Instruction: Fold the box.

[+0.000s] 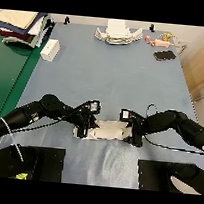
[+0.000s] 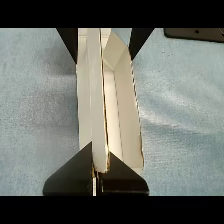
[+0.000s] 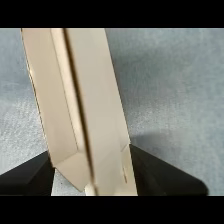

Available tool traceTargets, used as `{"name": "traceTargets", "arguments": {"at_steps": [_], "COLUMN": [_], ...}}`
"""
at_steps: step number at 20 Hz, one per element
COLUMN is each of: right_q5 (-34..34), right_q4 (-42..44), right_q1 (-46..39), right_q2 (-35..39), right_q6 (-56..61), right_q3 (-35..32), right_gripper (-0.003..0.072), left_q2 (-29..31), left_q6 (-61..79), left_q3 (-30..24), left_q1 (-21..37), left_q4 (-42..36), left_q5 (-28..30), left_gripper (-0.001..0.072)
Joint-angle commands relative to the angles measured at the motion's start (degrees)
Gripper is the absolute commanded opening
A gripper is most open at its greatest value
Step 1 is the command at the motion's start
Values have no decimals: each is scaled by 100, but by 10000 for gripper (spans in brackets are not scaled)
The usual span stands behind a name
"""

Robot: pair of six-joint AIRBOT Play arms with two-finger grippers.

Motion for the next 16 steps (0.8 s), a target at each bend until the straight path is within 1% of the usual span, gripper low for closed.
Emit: {"name": "traceTargets", "arguments": {"at_steps": [1,4,5,6,11,13,16], "right_q5": [-39,98,179,232,295,273,289], "right_q4": [70,107,133,155,216,216,219], "right_q1": [0,79,107,129,129,129,127], "right_q2": [-46,-46,-46,-46,-44,-44,-44], "right_q6": [-326,-485,-566,-608,-684,-688,-688], "right_q3": [-48,-144,-192,-227,-358,-358,-358], "right_gripper": [720,718,700,665,662,598,598], "left_q2": [-2,-2,-2,-2,-2,-2,-2], "left_q6": [2,2,2,2,2,2,2], "left_q3": [0,0,0,0,0,0,0], "left_q1": [0,0,0,0,0,0,0], "left_q4": [0,0,0,0,0,0,0], "left_q5": [4,4,4,4,4,4,4], "left_gripper": [13,13,13,14,13,13,14]}}
